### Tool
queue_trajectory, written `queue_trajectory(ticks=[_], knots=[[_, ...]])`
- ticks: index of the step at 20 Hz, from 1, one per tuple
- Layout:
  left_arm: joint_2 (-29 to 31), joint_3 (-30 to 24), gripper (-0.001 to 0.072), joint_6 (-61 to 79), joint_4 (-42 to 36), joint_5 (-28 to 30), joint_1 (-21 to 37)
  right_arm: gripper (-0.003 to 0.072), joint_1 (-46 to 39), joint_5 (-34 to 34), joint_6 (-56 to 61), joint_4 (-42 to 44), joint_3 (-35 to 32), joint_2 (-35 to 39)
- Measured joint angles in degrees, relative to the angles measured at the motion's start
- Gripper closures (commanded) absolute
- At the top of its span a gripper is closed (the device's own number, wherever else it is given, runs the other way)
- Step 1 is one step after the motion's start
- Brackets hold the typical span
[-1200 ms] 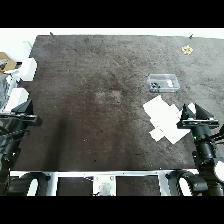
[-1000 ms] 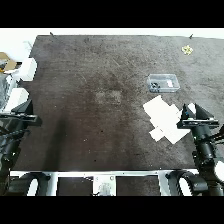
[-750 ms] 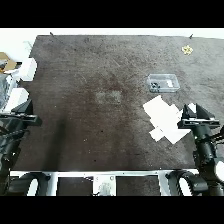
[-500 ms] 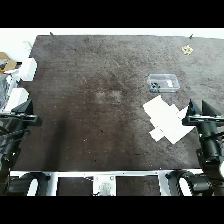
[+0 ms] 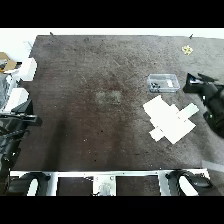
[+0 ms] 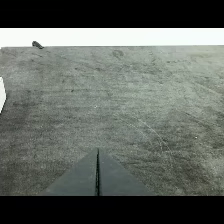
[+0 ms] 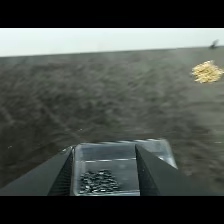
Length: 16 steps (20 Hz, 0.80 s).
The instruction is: Fold the box and place the chain.
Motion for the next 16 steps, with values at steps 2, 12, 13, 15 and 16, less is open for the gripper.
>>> queue_trajectory(ticks=[2,12,13,15,16], knots=[[0.0,0.0,0.0698,0.0,0.0,0.0,0.0,0.0257,-7.5,14.1,10.3,-9.0,7.6,-9.4],[0.0,0.0,0.0698,0.0,0.0,0.0,0.0,0.0257,-24.1,61.1,37.2,-59.3,45.1,-40.2],[0.0,0.0,0.0698,0.0,0.0,0.0,0.0,0.0258,-24.3,62.6,36.3,-61.3,46.6,-42.2],[0.0,0.0,0.0698,0.0,0.0,0.0,0.0,0.0258,-24.7,64.5,34.8,-64.1,48.8,-46.0],[0.0,0.0,0.0698,0.0,0.0,0.0,0.0,0.0259,-24.7,65.1,34.1,-65.0,49.7,-47.8]])
